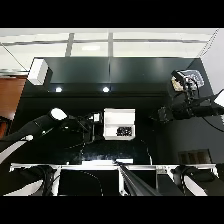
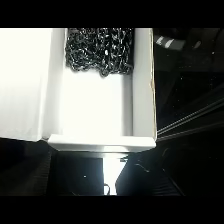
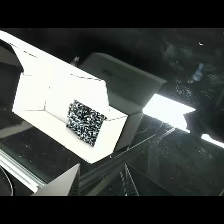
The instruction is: Fold the box and place the chain.
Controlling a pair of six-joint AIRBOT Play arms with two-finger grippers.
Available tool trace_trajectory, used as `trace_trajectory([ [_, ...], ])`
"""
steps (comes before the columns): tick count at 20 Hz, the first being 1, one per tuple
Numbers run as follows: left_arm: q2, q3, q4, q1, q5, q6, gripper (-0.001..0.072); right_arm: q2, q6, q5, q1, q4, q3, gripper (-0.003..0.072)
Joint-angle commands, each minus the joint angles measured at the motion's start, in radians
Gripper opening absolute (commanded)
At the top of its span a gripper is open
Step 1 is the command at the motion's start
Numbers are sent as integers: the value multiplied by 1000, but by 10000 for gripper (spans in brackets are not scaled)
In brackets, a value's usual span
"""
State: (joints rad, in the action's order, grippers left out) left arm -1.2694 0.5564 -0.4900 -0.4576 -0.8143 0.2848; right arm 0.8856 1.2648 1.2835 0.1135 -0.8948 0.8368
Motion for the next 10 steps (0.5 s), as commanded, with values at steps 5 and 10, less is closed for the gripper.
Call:
trace_trajectory([
  [5,-1,1,3,-4,9,-2,714,-1,0,-8,1,0,0,345],
  [10,-1,2,-3,-27,16,-1,713,-1,0,-9,1,0,0,345],
])
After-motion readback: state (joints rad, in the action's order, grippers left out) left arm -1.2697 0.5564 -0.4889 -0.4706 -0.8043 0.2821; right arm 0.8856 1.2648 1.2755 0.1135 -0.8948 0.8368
